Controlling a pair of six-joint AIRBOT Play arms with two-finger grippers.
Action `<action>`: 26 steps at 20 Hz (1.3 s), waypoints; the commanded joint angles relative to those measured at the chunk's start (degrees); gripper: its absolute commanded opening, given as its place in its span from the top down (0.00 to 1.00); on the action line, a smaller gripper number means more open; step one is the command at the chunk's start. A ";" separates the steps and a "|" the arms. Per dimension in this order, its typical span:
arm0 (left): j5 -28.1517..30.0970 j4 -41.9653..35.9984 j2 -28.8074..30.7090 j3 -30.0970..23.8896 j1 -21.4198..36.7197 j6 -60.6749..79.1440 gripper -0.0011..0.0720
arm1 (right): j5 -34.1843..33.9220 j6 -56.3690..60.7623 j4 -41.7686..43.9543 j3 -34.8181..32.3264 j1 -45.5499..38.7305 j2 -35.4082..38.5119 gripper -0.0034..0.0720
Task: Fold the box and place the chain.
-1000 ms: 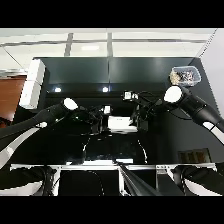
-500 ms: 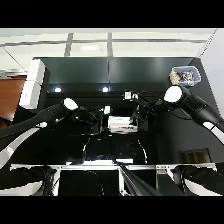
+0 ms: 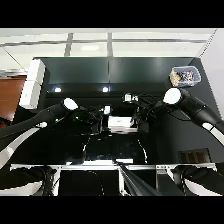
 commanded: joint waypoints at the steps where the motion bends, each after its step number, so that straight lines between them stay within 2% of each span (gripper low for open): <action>1: 0.00 0.02 -0.04 0.02 -0.02 -0.02 0.57 | 0.02 0.15 0.04 -0.26 0.04 -0.07 0.58; 6: -0.02 0.02 -0.04 0.02 -0.02 -0.02 0.57 | 1.25 1.75 -0.33 -0.59 -0.24 0.35 0.58; 10: 0.00 0.02 -0.04 0.02 -0.02 -0.02 0.57 | 4.83 16.46 0.50 1.05 -2.95 4.68 0.59; 11: -0.02 0.02 -0.04 0.02 -0.02 -0.02 0.57 | 6.40 23.93 0.46 1.03 -4.07 5.31 0.63; 13: -0.02 0.02 -0.04 0.02 -0.02 -0.02 0.57 | 8.41 36.46 0.46 -0.09 -5.29 5.27 0.94; 14: -0.02 0.02 -0.04 0.02 -0.02 -0.02 0.57 | 7.06 39.67 1.05 -1.42 -5.18 5.25 0.93; 17: -0.02 0.02 -0.04 0.02 -0.02 -0.02 0.57 | -2.27 40.48 16.44 -6.67 -5.07 4.92 0.93; 19: -0.02 0.02 -0.04 0.02 -0.02 -0.02 0.57 | -7.72 40.48 22.40 -8.59 -5.09 4.00 0.93; 21: -0.02 0.02 -0.04 0.02 -0.02 -0.02 0.57 | -8.98 40.50 23.21 -9.25 -5.09 2.32 0.93; 24: 0.00 -0.02 -0.04 0.02 -0.02 -0.04 0.57 | -7.45 40.48 22.97 -9.40 -5.07 -1.22 0.93; 26: -0.02 0.00 -0.04 0.02 -0.02 -0.02 0.57 | -7.78 40.50 20.09 -9.40 -5.09 -3.34 0.93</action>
